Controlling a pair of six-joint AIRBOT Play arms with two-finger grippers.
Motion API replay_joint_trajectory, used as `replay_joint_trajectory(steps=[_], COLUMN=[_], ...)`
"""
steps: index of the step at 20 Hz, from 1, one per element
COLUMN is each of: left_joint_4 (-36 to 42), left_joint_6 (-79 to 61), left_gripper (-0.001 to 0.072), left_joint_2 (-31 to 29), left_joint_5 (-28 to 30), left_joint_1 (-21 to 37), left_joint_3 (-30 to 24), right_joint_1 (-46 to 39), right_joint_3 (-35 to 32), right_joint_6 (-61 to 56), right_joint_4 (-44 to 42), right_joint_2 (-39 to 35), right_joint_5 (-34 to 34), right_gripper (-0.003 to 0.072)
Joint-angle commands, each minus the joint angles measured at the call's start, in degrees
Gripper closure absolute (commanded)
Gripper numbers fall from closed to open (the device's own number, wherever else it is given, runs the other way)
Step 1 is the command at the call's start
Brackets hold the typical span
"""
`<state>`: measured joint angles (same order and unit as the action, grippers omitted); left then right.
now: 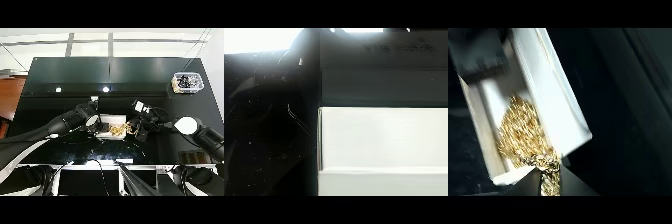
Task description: Fold the box and place the chain.
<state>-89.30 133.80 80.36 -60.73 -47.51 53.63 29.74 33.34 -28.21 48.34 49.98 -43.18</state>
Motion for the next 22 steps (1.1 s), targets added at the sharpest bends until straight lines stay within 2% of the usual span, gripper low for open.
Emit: replay_joint_trajectory(steps=[1, 4, 10, 15, 19, 22], left_joint_4=[0.0, 0.0, 0.0, 0.0, 0.0, 0.0], left_joint_6=[0.0, 0.0, 0.0, 0.0, 0.0, 0.0], left_gripper=[0.0677, 0.0677, 0.0677, 0.0677, 0.0677, 0.0677], left_joint_2=[0.0, 0.0, 0.0, 0.0, 0.0, 0.0], left_joint_5=[0.0, 0.0, 0.0, 0.0, 0.0, 0.0], left_joint_1=[0.0, 0.0, 0.0, 0.0, 0.0, 0.0], left_joint_3=[0.0, 0.0, 0.0, 0.0, 0.0, 0.0], right_joint_1=[-0.1, 0.0, 0.0, 0.0, 0.0, 0.0], right_joint_3=[5.1, 11.7, 17.5, 24.5, 24.5, 22.0], right_joint_6=[-5.0, -6.5, -6.7, -6.8, -9.1, -10.7], right_joint_4=[0.3, -1.5, -12.1, -13.0, -12.2, -10.6], right_joint_2=[-2.2, -2.5, -2.5, -2.5, -1.9, -1.2], right_joint_5=[-5.2, -8.6, -5.1, -4.4, -6.8, -9.1], right_gripper=[0.0665, 0.0665, 0.0665, 0.0665, 0.0665, 0.0665])
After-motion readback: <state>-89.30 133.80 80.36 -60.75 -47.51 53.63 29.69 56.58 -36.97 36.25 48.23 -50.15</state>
